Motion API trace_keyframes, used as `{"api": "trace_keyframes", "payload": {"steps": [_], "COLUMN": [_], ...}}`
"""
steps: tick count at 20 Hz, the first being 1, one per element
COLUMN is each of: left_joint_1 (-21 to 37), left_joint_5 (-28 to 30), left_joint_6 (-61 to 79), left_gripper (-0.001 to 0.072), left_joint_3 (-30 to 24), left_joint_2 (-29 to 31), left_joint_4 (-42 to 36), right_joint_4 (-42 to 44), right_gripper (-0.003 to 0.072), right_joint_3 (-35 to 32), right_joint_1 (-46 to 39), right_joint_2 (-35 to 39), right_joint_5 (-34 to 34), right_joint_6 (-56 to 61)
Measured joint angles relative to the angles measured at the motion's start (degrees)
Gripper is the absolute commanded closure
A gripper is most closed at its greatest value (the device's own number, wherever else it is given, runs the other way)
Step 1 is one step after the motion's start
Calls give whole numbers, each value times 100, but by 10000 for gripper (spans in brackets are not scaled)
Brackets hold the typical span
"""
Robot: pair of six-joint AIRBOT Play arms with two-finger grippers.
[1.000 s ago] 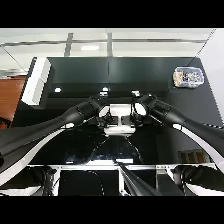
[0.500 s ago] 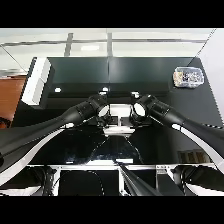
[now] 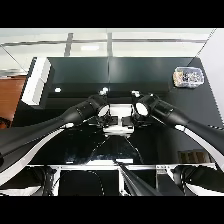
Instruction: Fold the box and place the chain.
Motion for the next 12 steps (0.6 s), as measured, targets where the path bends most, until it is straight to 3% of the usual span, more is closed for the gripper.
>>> {"api": "trace_keyframes", "payload": {"steps": [5, 10, 11, 12], "left_joint_1": [0, 0, 0, 0], "left_joint_5": [0, 2, 2, 2], "left_joint_6": [-2, -7, -7, -7], "left_gripper": [682, 683, 683, 682], "left_joint_3": [0, 0, 0, 0], "left_joint_2": [0, 0, 0, 0], "left_joint_4": [-11, -11, -11, -11], "right_joint_4": [-459, -2841, -3274, -3615], "right_gripper": [318, 300, 81, -20], "right_joint_3": [33, 33, 4, -33], "right_joint_1": [-96, -708, -949, -1268], "right_joint_2": [1130, 2216, 2291, 2321], "right_joint_5": [426, 507, 280, -61], "right_joint_6": [-404, -540, -549, -560]}}
